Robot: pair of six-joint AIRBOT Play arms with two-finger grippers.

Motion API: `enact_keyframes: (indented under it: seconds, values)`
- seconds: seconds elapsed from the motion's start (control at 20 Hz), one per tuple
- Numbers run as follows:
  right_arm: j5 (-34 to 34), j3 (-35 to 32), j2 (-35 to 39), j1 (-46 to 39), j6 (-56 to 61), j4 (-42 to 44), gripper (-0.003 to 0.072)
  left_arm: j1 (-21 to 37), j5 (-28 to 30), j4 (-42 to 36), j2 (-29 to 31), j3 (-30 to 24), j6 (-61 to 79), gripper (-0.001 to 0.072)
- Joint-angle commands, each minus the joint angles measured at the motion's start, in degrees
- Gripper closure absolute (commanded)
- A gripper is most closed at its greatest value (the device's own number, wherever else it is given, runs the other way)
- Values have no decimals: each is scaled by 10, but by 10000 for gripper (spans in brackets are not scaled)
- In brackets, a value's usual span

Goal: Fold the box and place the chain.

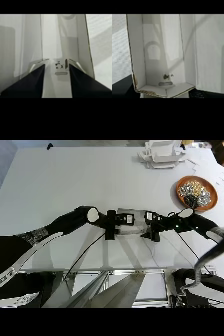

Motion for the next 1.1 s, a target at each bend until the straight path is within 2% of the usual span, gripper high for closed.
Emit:
enact_keyframes:
  seconds: [0.0,0.45,0.5,0.55,0.7,0.8,0.85,1.05]
  values:
    - [0,0,0,0,1,0,306,-7,4,-3,-2,0,1,243]
    - [0,0,0,0,1,0,306,-6,-27,-2,16,0,0,249]
    - [0,0,0,0,1,0,306,-4,-33,0,25,0,-13,280]
    - [0,0,0,0,1,0,306,-1,-42,8,40,0,-41,355]
    - [0,0,0,0,1,0,306,14,-85,60,91,0,-163,410]
    - [0,0,0,0,1,0,306,26,-129,109,124,0,-253,665]
    - [0,0,0,0,1,0,306,35,-154,127,139,0,-296,705]
    - [0,0,0,0,1,0,306,83,-205,142,165,0,-541,706]
